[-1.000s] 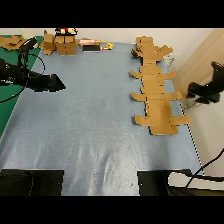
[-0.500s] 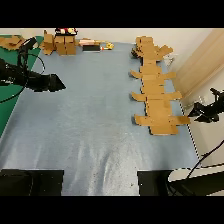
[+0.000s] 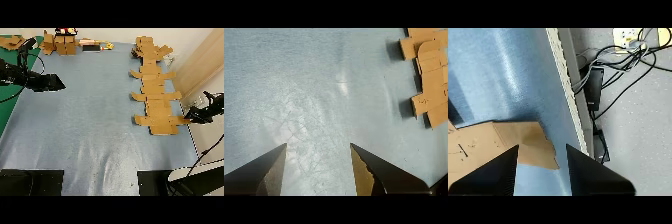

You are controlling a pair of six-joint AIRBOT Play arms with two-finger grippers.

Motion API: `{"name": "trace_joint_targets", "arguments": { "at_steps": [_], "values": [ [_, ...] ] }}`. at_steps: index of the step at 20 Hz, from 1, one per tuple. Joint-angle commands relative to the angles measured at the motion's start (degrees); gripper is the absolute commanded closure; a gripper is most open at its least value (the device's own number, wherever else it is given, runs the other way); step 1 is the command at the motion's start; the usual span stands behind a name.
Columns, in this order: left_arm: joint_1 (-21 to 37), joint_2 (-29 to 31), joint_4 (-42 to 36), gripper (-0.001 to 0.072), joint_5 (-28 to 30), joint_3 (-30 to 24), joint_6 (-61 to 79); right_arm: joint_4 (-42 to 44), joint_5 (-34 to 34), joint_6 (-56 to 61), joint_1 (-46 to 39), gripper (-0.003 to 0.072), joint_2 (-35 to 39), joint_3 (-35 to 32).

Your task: Fold the box.

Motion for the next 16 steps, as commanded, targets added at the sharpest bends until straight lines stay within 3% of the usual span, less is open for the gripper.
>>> {"name": "trace_joint_targets", "arguments": {
  "at_steps": [1,3,5,9,10,16],
  "values": [
    [0.02,-0.02,-0.02,0.0117,-0.2,-0.02,-0.2,3.19,-5.75,-3.67,-0.02,0.0227,-0.55,-0.02],
    [0.02,-0.02,-0.28,0.0117,-0.83,-0.02,-0.17,6.56,-10.43,-3.65,0.02,0.0249,0.04,-0.02],
    [0.02,-0.02,-0.44,0.0117,-1.6,0.0,-0.17,10.29,-12.39,-3.65,0.04,0.0319,1.29,-0.02],
    [0.02,-0.02,-0.44,0.0117,-2.1,-0.02,-0.15,13.31,-13.86,-3.8,0.07,0.0326,4.68,-0.02],
    [0.02,-0.02,-0.44,0.0117,-2.12,-0.02,-0.15,13.31,-14.08,-3.8,0.07,0.0393,5.05,-0.02],
    [0.02,-0.02,-0.44,0.0117,-2.54,-0.02,-0.09,11.3,-14.25,-3.74,0.15,0.0399,5.03,-0.26]
  ]
}}
